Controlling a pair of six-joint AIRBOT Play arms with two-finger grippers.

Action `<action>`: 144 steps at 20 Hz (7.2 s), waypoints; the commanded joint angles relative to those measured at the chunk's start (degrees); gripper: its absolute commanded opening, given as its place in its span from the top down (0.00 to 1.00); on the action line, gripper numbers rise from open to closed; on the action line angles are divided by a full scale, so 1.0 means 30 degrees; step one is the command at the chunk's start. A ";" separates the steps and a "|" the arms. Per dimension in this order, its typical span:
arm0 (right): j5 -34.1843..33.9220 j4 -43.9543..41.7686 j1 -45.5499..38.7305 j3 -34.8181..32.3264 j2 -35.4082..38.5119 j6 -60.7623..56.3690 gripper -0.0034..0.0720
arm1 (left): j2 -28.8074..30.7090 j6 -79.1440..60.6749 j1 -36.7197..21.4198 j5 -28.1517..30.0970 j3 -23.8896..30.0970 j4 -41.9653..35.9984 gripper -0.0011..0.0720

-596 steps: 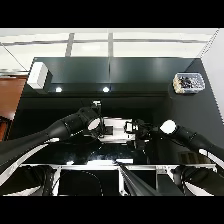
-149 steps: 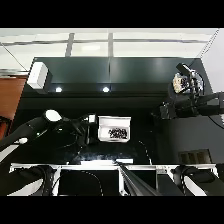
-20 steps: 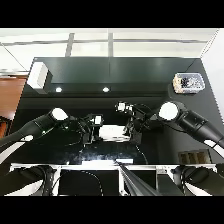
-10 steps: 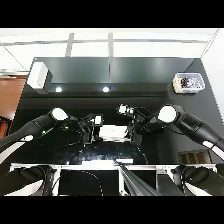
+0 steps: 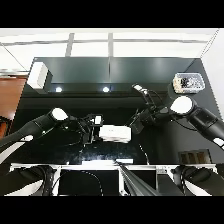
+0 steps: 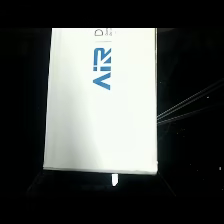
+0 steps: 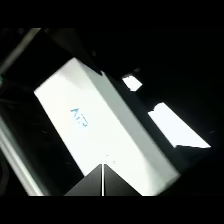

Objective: Fold the box and place the chain.

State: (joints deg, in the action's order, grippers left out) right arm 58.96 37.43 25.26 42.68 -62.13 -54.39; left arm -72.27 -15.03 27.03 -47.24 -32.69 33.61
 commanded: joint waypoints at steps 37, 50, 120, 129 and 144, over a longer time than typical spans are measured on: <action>0.6630 0.3249 -1.0389 -0.0153 0.7278 -0.3599 0.95 | 0.4954 0.6149 0.0277 -0.1865 -0.0080 0.4255 0.00; 0.5122 0.3206 -1.0601 -0.2331 0.7278 -0.3818 0.95 | -0.0532 0.7883 0.4167 0.1005 -0.4758 0.2419 0.02; 0.3184 0.3191 -1.0601 -0.2331 0.7278 -0.4677 0.95 | -0.5872 2.5063 -1.7056 0.0291 -1.1460 1.2925 0.36; 0.4852 0.2900 -1.0593 -0.2331 0.7278 -0.4794 0.95 | -0.4138 2.6702 -1.6640 -0.4940 -1.5052 1.4061 0.02; -0.7774 0.9748 -0.7461 -0.6105 1.1213 -0.4663 0.95 | 1.4739 2.5230 -1.0928 0.1188 0.4364 0.9282 0.95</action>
State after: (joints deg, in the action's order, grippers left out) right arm 48.31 61.43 1.87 27.81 -29.23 -68.42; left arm -37.63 61.78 -8.16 -49.76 -30.61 62.74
